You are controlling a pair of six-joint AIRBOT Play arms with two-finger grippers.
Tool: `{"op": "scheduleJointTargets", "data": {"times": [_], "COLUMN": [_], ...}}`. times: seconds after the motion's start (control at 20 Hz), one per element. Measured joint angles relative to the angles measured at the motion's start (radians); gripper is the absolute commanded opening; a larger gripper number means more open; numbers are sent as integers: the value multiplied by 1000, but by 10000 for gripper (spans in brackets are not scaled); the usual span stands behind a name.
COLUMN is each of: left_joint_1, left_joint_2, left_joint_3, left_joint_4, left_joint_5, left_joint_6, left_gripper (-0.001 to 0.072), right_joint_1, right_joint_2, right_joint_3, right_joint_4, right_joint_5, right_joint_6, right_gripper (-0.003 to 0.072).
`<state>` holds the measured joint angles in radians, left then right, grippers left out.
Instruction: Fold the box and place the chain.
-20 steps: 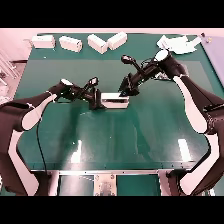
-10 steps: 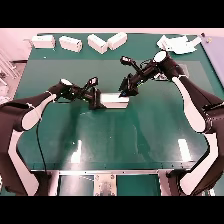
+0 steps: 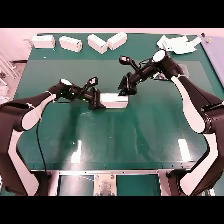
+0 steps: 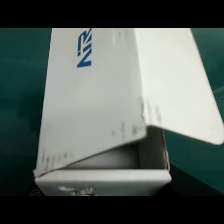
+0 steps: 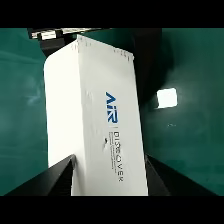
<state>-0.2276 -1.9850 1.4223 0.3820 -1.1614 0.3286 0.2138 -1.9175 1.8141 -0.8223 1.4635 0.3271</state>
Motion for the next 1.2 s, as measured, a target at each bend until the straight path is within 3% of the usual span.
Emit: {"op": "scheduleJointTargets", "data": {"times": [0.6,0.75,1.2], "left_joint_1": [0,0,0], "left_joint_2": [0,0,0], "left_joint_3": [0,0,0], "left_joint_4": [0,-1,-3], "left_joint_5": [-1,1,4], "left_joint_6": [0,0,0], "left_gripper": [468,469,469], "right_joint_1": [8,8,26], "right_joint_2": [0,1,2], "right_joint_3": [14,14,-1], "right_joint_4": [-17,-21,-79], "right_joint_5": [-38,-47,-63], "right_joint_6": [4,5,27], "right_gripper": [493,396,396]}}
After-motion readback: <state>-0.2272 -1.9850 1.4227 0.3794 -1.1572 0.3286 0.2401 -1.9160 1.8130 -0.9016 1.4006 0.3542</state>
